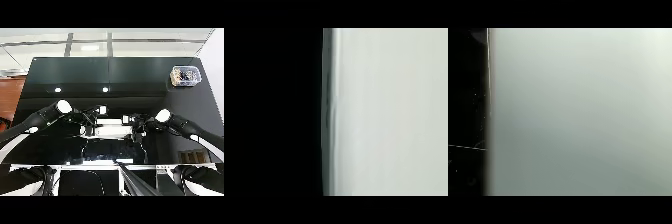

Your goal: Fold the box and place the chain.

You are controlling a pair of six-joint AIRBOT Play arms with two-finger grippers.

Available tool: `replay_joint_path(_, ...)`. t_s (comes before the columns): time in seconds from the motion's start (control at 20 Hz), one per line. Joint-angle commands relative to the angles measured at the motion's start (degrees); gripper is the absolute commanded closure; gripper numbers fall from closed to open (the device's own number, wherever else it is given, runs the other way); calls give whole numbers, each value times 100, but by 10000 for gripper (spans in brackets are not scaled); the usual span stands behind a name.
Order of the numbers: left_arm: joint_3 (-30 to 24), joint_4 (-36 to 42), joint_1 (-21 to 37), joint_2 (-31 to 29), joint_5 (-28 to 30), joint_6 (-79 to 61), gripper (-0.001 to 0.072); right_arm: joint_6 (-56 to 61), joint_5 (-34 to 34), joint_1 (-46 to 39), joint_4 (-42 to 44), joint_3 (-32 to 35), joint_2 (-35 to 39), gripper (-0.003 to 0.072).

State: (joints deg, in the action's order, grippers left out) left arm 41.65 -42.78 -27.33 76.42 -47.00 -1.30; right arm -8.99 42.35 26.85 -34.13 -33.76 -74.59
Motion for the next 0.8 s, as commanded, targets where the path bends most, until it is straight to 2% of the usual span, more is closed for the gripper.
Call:
replay_joint_path(0.0, 7, -28, 4, -37, 11, 28, 541, 11, -4, -4, 0, 2, -2, 221)
replay_joint_path(0.05, 7, -28, 9, -107, 2, 48, 262, 24, -17, -4, 2, 2, -4, 222)
replay_joint_path(0.1, 7, -28, 26, -203, 28, 188, 48, 24, -20, -4, 2, 2, -4, 221)
replay_joint_path(0.15, 35, -103, 83, -343, 15, 413, -11, 28, -22, -4, 2, 2, -2, 222)
replay_joint_path(0.3, 116, -988, 297, -977, -42, 1537, -11, 42, -37, -4, 0, 2, -2, 222)
replay_joint_path(0.35, 116, -1394, 380, -1248, -142, 1934, -11, 42, -35, -4, 0, 2, -2, 255)
replay_joint_path(0.4, 116, -1751, 466, -1502, -302, 2264, -9, 42, -35, -4, 0, 2, -2, 346)
replay_joint_path(0.45, 114, -2044, 557, -1766, -535, 2708, 32, 39, -35, -4, 0, 2, -2, 437)
replay_joint_path(0.5, 114, -2166, 638, -1993, -789, 3222, 164, 42, -35, -4, 0, 2, -2, 441)
replay_joint_path(0.55, 114, -2133, 719, -2190, -1152, 3692, 356, 42, -35, -4, 0, 2, -4, 442)
replay_joint_path(0.6, 114, -2057, 763, -2321, -1611, 3991, 626, 42, -35, -4, 2, 2, -4, 441)
replay_joint_path(0.65, 101, -1873, 763, -2369, -2044, 4118, 682, 42, -35, -4, 2, 2, -2, 441)
replay_joint_path(0.75, -87, -1064, 737, -2341, -2638, 4422, 682, 42, -35, -4, 2, 2, -4, 441)
